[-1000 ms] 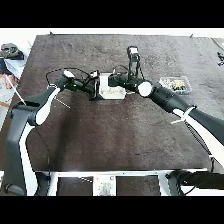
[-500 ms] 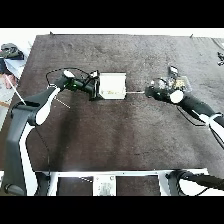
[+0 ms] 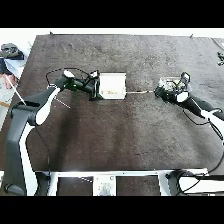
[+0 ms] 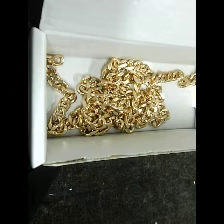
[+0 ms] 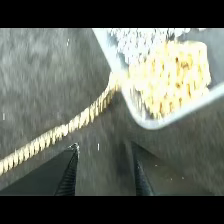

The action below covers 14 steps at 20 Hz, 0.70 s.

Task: Fold the box and place the chain.

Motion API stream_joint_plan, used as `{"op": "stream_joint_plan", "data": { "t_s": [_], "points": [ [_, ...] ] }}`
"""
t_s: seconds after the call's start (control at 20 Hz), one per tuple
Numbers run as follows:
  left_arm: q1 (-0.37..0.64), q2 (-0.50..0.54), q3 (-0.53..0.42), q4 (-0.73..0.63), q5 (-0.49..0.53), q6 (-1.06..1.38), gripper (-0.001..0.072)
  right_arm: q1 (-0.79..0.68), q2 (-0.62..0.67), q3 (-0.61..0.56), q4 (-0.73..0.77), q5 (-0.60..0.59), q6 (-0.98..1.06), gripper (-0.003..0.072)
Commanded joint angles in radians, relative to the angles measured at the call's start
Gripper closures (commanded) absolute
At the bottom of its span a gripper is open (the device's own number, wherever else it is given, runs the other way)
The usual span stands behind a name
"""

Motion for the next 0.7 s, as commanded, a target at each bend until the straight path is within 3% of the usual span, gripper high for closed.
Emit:
{"op": "stream_joint_plan", "data": {
  "t_s": [0.0, 0.1, 0.2, 0.25, 0.3, 0.65],
  "points": [
    [0.000, 0.001, 0.001, 0.000, 0.000, 0.000, 0.0576, 0.010, -0.091, 0.084, 0.037, -0.011, 0.002, 0.0304],
    [0.000, 0.001, 0.001, 0.000, 0.000, 0.000, 0.0576, 0.031, -0.135, 0.133, 0.037, -0.011, 0.002, 0.0419],
    [0.000, 0.001, 0.001, 0.000, 0.000, 0.000, 0.0576, 0.053, -0.154, 0.151, 0.037, -0.014, 0.003, 0.0464],
    [0.000, 0.001, 0.001, 0.000, 0.000, 0.000, 0.0576, 0.058, -0.154, 0.151, 0.056, -0.013, 0.003, 0.0660],
    [0.000, 0.001, 0.001, 0.000, 0.000, 0.000, 0.0576, 0.071, -0.134, 0.151, 0.087, 0.002, -0.004, 0.0698],
    [0.000, 0.001, 0.001, 0.000, 0.000, 0.000, 0.0576, 0.325, 0.256, 0.175, 0.075, -0.019, -0.191, 0.0699]
  ]
}}
